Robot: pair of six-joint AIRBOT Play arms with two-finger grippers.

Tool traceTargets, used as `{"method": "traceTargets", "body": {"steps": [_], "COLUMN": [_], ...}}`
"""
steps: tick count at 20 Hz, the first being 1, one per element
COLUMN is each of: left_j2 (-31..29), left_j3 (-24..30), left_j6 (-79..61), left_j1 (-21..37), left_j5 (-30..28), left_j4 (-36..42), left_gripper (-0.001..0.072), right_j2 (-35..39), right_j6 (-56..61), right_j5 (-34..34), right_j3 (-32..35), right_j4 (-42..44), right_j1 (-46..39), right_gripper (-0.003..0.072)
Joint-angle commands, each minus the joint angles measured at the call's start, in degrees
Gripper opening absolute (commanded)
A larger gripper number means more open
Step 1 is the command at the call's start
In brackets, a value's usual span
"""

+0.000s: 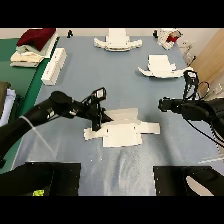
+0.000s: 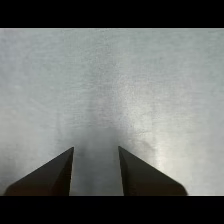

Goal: Fold the box.

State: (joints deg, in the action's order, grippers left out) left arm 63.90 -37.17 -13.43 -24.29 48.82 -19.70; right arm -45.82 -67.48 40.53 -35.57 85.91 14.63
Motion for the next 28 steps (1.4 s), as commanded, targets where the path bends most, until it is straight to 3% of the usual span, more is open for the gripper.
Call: {"method": "traceTargets", "body": {"steps": [1,5,11,16,22,28], "left_j2": [-8.66,-8.76,-8.37,-8.35,-3.65,0.17], "left_j3": [8.81,11.78,11.41,7.89,4.85,4.85], "left_j6": [-7.19,-7.10,-5.92,-4.52,-1.97,-2.01], "left_j1": [-7.61,-11.47,-11.32,-10.88,-3.06,-2.89], "left_j5": [-17.55,-19.89,-19.37,-13.18,-5.20,-3.15], "left_j4": [2.12,2.12,2.56,2.58,2.54,1.38], "left_gripper": [0.0009,0.0012,0.0012,0.0012,0.0012,0.0013], "right_j2": [0.02,0.04,0.04,0.04,0.04,0.04], "right_j6": [1.18,1.29,1.29,1.29,1.29,1.27], "right_j5": [-1.09,-1.05,-0.98,-0.96,-0.96,-0.96], "right_j3": [-0.31,-0.31,-0.31,-0.28,-0.28,-0.31], "right_j4": [-0.15,0.04,1.09,1.64,2.95,3.04], "right_j1": [-0.07,-0.02,-0.02,-0.02,-0.02,-0.02], "right_gripper": [0.0447,0.0447,0.0446,0.0447,0.0446,0.0446]}}
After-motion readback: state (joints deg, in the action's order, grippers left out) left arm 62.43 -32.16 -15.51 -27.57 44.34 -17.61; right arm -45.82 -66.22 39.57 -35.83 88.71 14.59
